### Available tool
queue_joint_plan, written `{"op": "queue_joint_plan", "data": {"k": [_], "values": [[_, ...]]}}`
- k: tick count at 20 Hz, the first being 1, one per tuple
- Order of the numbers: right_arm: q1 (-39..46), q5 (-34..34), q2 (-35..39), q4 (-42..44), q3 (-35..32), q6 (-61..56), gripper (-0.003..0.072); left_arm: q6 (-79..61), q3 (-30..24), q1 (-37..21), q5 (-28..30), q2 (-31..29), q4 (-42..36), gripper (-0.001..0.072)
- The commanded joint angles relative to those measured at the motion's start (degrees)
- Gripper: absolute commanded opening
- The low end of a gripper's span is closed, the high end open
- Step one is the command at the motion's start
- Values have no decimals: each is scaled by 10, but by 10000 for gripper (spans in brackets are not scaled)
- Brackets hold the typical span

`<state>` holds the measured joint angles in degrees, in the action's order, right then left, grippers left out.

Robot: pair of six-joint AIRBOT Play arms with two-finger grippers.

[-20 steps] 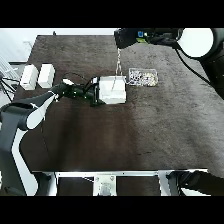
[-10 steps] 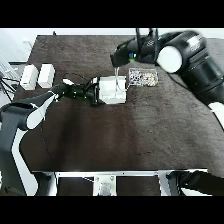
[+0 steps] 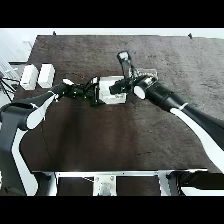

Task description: Fold the box and place the chain.

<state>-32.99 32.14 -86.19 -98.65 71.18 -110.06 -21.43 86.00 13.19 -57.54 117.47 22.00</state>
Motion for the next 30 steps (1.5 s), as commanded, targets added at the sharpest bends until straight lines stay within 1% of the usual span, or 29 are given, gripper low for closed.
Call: {"op": "queue_joint_plan", "data": {"k": [1,2,5,8,11,13,15,18,20,24,26,29,30], "values": [[3,-28,-41,11,-19,-12,297,0,0,0,0,0,0,466],[4,-28,-38,11,-18,-12,406,0,0,0,0,0,0,466],[22,-22,-10,4,-16,-4,408,0,0,0,0,0,0,466],[68,10,26,-6,-17,-3,407,0,0,0,0,0,0,466],[131,4,21,-4,-20,-32,408,0,0,0,0,0,0,466],[167,1,-5,14,-21,-42,409,0,0,0,0,0,0,466],[187,-31,-39,63,-20,-25,406,0,0,0,0,0,0,466],[186,-90,-75,136,-20,33,410,0,0,0,0,0,0,466],[186,-111,-99,176,-13,61,416,0,0,0,0,0,0,466],[185,-115,-152,282,25,160,415,0,0,0,0,0,0,466],[182,-115,-176,322,48,196,414,0,0,0,0,0,0,466],[183,-116,-210,323,76,204,413,0,0,0,0,0,0,466],[184,-112,-217,325,83,204,393,0,0,0,0,0,0,466]]}}
